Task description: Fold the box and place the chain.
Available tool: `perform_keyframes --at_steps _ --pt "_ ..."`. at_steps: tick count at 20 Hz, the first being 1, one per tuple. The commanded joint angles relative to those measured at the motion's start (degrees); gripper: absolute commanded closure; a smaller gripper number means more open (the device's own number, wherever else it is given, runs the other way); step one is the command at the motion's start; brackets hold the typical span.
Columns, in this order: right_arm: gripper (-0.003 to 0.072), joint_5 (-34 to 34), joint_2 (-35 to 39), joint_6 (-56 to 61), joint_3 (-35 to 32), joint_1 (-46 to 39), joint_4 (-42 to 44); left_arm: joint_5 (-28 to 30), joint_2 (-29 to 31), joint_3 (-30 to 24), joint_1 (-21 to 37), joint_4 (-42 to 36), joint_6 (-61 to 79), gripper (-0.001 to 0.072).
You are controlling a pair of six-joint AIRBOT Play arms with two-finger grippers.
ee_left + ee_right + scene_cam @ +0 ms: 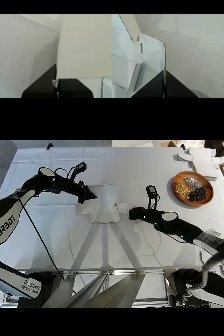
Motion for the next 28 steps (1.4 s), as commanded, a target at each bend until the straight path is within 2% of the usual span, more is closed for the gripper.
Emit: perform_keyframes --at_steps 1,25,26,27,28 --pt "0.0675 0.2 -0.04 0.02 0.0 0.07 0.02 0.07 -0.04 0.04 0.0 0.0 0.63 0.0697" --pt "0.0674 0.07 -0.04 0.02 0.0 0.07 0.04 -0.24 -0.02 0.04 -0.07 -0.48 0.31 0.0694" --pt "0.0657 0.11 -0.04 0.02 0.0 0.07 0.04 -0.24 -0.02 0.04 -0.07 -0.48 0.33 0.0694" --pt "0.0553 0.26 -0.04 0.02 0.02 0.07 0.04 -0.24 -0.02 0.04 -0.07 -0.48 0.31 0.0694" --pt "0.0384 0.26 -0.04 0.02 0.02 0.07 0.04 -0.24 -0.02 0.04 -0.07 -0.48 0.31 0.0694"
